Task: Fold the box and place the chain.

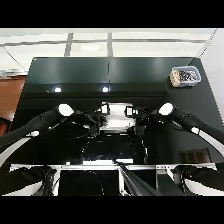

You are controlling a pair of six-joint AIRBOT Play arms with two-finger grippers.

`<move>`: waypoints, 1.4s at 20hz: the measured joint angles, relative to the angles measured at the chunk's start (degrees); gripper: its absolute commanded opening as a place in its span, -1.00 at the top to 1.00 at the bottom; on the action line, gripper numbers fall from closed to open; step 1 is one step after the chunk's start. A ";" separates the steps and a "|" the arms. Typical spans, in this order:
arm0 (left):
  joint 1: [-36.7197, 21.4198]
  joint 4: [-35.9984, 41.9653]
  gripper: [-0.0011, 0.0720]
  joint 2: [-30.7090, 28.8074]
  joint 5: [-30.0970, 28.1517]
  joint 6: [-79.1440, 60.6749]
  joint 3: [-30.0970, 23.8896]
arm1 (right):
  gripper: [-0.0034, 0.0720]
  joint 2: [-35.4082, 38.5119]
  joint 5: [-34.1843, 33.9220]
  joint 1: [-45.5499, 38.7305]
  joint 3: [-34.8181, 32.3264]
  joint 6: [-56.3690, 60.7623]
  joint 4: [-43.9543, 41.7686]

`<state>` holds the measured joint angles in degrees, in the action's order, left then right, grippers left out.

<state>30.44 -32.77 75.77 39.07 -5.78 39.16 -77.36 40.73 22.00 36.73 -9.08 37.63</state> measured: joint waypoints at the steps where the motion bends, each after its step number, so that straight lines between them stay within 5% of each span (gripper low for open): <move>1: 0.02 0.09 0.61 0.00 -0.07 0.20 0.00 | 0.26 0.00 0.00 0.00 0.00 0.00 -0.02; 5: -0.85 -2.36 0.89 -1.70 -0.17 2.05 0.02 | 0.26 0.00 -0.09 0.00 0.00 0.02 -0.09; 8: -4.57 -7.50 0.89 -6.67 0.81 9.49 0.04 | 0.26 0.00 -0.13 0.00 0.00 0.09 -0.11; 15: -23.02 -20.65 0.89 -17.25 8.02 48.39 -0.92 | 0.26 0.00 -0.11 0.00 0.02 0.07 -0.09; 21: -34.82 -13.90 0.90 -4.76 21.97 67.95 -3.63 | 0.26 0.00 -0.09 0.00 0.02 0.04 -0.07; 28: -26.84 -2.95 0.89 7.78 22.12 67.87 -0.81 | 0.26 0.00 -0.07 0.00 0.02 0.04 -0.07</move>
